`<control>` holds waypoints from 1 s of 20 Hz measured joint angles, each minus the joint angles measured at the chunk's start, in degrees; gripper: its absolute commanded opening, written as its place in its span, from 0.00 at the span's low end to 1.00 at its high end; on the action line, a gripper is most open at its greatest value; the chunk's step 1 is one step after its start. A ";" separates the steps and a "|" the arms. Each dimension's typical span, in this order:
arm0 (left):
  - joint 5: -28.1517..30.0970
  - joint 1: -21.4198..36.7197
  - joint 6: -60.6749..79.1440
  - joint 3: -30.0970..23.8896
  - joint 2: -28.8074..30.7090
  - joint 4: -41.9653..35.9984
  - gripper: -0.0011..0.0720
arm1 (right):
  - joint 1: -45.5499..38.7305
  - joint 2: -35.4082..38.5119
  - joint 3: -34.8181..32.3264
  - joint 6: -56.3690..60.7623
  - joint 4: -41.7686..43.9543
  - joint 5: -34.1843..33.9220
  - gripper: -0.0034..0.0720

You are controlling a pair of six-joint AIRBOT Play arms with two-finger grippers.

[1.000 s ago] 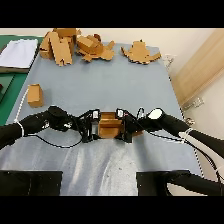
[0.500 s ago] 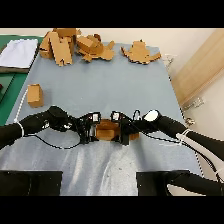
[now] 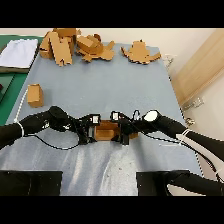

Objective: Fold the box.

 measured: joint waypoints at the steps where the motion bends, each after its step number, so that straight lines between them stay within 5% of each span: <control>1: 0.02 0.00 -0.09 0.00 0.00 0.00 0.91 | 0.20 0.00 0.00 0.00 0.11 -0.07 0.84; 9: 0.02 0.00 -0.15 0.00 0.00 -0.24 0.91 | 2.73 -0.02 0.00 0.15 0.57 -2.56 0.84; 10: 0.00 0.00 -0.15 0.00 0.00 -0.26 0.86 | 2.86 -0.02 0.00 0.17 0.61 -2.80 0.84; 11: 0.02 0.00 -0.24 0.00 0.00 -0.26 0.60 | 2.97 -0.02 0.00 0.17 0.61 -2.97 0.84; 12: 0.04 0.00 -0.28 0.00 0.00 -0.26 0.50 | 3.02 -0.02 0.00 0.17 0.72 -3.04 0.84; 20: 0.02 0.00 -0.33 0.02 0.00 0.28 0.52 | 3.13 -0.02 0.00 0.17 0.81 -3.45 0.84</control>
